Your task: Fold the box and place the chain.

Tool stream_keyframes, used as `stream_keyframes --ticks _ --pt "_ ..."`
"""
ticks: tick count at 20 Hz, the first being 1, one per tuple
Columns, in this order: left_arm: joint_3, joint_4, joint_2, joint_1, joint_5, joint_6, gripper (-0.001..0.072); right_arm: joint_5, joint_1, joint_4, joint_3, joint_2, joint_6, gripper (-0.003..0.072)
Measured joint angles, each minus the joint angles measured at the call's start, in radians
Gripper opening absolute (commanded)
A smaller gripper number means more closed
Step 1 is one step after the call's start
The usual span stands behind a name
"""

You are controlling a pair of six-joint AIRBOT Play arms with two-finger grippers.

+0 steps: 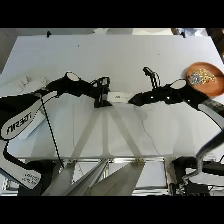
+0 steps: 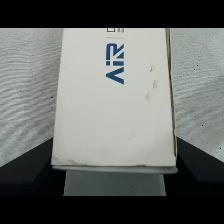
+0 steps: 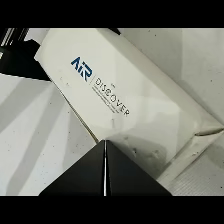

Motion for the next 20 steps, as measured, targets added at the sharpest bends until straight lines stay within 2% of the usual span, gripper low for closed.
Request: stream_keyframes --ticks 5,11,15,20 --pt "0.0 0.0 0.0 0.0 -0.001 -0.003 0.05 0.01 0.019 0.008 -0.005 0.063 -0.002 0.0012" --pt "0.0 0.0 0.0 0.0 0.0 -0.002 0.05 -0.03 0.109 0.14 0.02 0.146 -0.002 0.0011" --pt "0.0 0.0 0.0 0.0 0.0 -0.002 0.05 -0.169 0.2 0.169 0.029 0.135 0.008 0.0011" --pt "0.0 0.0 0.0 0.0 0.0 -0.001 0.05 -0.311 0.262 0.176 0.031 0.043 0.054 0.001"
